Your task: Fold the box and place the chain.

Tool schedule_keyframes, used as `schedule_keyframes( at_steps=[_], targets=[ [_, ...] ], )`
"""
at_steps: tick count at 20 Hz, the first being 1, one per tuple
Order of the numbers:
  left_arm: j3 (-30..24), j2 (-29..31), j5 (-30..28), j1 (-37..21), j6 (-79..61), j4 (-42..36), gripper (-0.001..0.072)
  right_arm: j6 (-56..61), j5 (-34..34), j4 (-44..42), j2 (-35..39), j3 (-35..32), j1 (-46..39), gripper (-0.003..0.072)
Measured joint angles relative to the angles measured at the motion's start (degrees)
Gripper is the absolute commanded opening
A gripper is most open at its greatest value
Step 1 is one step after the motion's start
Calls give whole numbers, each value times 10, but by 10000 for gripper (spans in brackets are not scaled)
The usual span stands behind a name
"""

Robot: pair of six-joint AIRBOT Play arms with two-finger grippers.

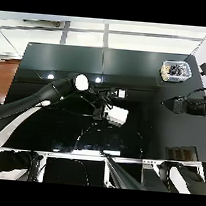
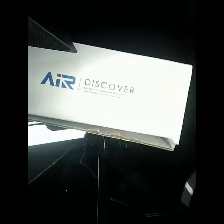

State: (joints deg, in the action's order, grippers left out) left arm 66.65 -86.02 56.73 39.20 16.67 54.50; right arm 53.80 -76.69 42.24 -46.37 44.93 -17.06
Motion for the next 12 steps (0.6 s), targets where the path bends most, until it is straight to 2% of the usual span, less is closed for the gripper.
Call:
schedule_keyframes(
  at_steps=[12],
  targets=[
    [-1, -14, -23, 2, -13, -10, 702, -1, 0, 0, 0, 0, 0, 10]
  ],
)
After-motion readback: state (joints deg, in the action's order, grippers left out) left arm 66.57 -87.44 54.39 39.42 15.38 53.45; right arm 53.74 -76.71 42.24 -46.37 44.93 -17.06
